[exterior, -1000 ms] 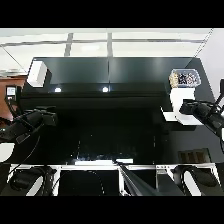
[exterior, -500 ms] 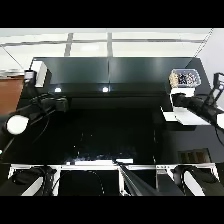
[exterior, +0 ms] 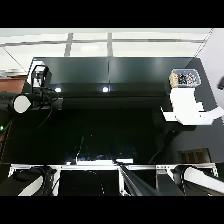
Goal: Fold the box and place the chain.
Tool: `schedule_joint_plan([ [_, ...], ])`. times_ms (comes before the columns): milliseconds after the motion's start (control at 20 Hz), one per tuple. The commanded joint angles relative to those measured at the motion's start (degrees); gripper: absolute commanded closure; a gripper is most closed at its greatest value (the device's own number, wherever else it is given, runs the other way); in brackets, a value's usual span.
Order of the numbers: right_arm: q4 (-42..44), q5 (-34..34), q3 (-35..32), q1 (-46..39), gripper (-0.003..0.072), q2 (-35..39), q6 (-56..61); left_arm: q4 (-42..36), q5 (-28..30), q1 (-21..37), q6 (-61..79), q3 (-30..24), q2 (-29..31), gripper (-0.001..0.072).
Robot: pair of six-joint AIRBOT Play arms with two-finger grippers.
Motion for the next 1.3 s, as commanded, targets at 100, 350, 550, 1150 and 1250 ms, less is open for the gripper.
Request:
schedule_joint_plan([
  [100, 8.09, 17.33, 12.96, -16.15, -0.0034, -16.35, -9.57, -0.11, -1.42, 0.13, -1.09, 0.59, -0.39, 0.0001],
  [350, 23.47, 26.82, 13.70, -17.73, -0.0034, -23.47, -34.62, -2.99, -0.42, 0.15, -1.11, 0.59, -0.39, 0.0001],
  [550, 23.04, 29.20, 13.66, -17.22, -0.0034, -23.89, -34.84, -4.00, -0.52, 0.15, -1.11, 0.59, -0.39, 0.0001],
  [1150, 38.56, 32.72, -3.39, -17.05, 0.0677, -6.16, -39.21, -3.91, -1.88, -0.07, -1.03, 0.59, -0.39, 0.0001],
  [1250, 42.49, 28.76, -13.09, -14.88, 0.0680, 0.98, -41.79, -4.83, -2.75, -0.09, -1.05, 0.55, -0.39, 0.0001],
])
